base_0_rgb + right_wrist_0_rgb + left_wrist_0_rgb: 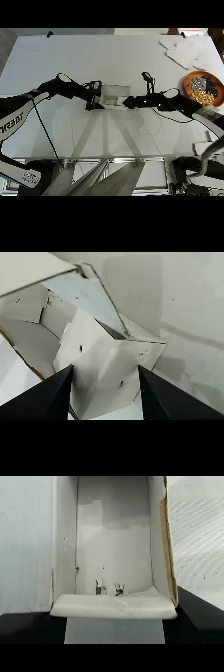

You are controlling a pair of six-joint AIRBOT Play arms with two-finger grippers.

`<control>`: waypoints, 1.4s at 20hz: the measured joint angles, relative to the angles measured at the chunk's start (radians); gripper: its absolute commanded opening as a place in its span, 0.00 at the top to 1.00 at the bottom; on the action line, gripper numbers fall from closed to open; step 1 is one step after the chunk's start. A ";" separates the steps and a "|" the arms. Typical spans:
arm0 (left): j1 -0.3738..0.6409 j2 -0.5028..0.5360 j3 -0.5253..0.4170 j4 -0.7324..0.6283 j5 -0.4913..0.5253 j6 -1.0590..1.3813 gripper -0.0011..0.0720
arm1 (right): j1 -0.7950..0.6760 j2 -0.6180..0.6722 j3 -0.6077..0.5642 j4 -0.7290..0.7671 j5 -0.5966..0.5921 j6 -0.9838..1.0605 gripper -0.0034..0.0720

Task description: Fold the box and place the chain.

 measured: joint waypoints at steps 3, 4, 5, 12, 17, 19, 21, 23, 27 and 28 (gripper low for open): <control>-0.001 -0.001 0.000 -0.001 -0.007 0.000 0.47 | 0.006 0.027 0.013 -0.118 0.002 0.091 0.37; -0.002 0.000 0.000 -0.002 -0.008 0.000 0.47 | 0.007 0.034 0.015 -0.164 0.003 0.128 0.37; -0.002 0.000 0.000 -0.003 -0.008 0.000 0.47 | 0.007 0.041 0.016 -0.214 0.002 0.166 0.37; -0.002 0.000 0.000 -0.003 -0.006 0.001 0.47 | 0.008 0.056 0.021 -0.369 0.014 0.283 0.38; -0.002 0.000 0.000 -0.001 -0.005 0.001 0.47 | 0.008 0.058 0.039 -0.399 0.048 0.299 0.38; -0.001 -0.001 0.000 0.000 -0.003 0.000 0.47 | 0.008 0.059 0.055 -0.406 0.070 0.300 0.38; -0.001 -0.001 0.000 0.000 -0.003 0.000 0.47 | 0.008 0.059 0.072 -0.420 0.094 0.301 0.38; -0.001 -0.001 0.000 0.000 -0.003 0.000 0.47 | 0.008 0.059 0.089 -0.435 0.122 0.302 0.38; -0.001 -0.001 0.000 0.000 -0.003 0.000 0.47 | 0.010 0.059 0.117 -0.447 0.150 0.323 0.38; -0.001 -0.001 0.000 0.000 -0.003 0.000 0.47 | 0.013 0.059 0.120 -0.450 0.147 0.330 0.38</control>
